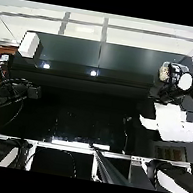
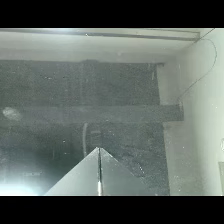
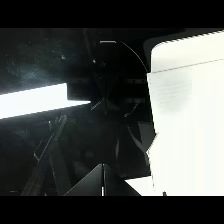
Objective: Fold the box and place the chain.
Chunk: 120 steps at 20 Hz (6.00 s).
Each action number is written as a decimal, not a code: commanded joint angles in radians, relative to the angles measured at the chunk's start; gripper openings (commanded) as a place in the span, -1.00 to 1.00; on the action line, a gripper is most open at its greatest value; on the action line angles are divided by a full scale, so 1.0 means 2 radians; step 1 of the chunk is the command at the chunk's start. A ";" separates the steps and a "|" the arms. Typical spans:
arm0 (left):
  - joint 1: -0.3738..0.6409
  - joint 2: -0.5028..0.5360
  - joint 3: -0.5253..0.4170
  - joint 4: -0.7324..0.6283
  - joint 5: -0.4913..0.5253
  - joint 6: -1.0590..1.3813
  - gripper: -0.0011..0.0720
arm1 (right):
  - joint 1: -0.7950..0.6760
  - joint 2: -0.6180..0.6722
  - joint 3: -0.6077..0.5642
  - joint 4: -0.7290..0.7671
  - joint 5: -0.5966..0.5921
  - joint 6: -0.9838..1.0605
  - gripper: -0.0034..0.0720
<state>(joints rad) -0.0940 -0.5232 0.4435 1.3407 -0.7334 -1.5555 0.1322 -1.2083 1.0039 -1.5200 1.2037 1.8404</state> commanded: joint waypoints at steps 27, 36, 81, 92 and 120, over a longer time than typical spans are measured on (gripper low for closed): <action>0.000 -0.009 -0.001 0.002 0.075 0.000 -0.14 | -0.082 -0.013 0.015 -0.188 -0.207 0.000 1.00; 0.000 -0.050 0.000 0.004 0.101 0.002 0.96 | -0.522 -0.062 0.062 0.047 -0.113 -0.218 1.00; -0.055 -0.255 0.080 -0.272 0.026 0.182 0.94 | 0.138 0.200 -0.337 0.450 -0.442 -0.280 -0.88; -0.043 -0.531 0.222 -0.440 -0.294 0.373 0.95 | 0.175 0.200 -0.351 0.450 -0.446 -0.277 -0.88; -0.135 -0.377 0.183 -0.332 -0.153 0.705 -0.90 | 0.071 0.200 -0.184 0.100 -0.191 -0.277 0.88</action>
<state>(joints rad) -0.3244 -1.4208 0.9573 0.6670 -1.3094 -0.4473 0.3046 -0.8082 0.5915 -1.2053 0.7933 1.2846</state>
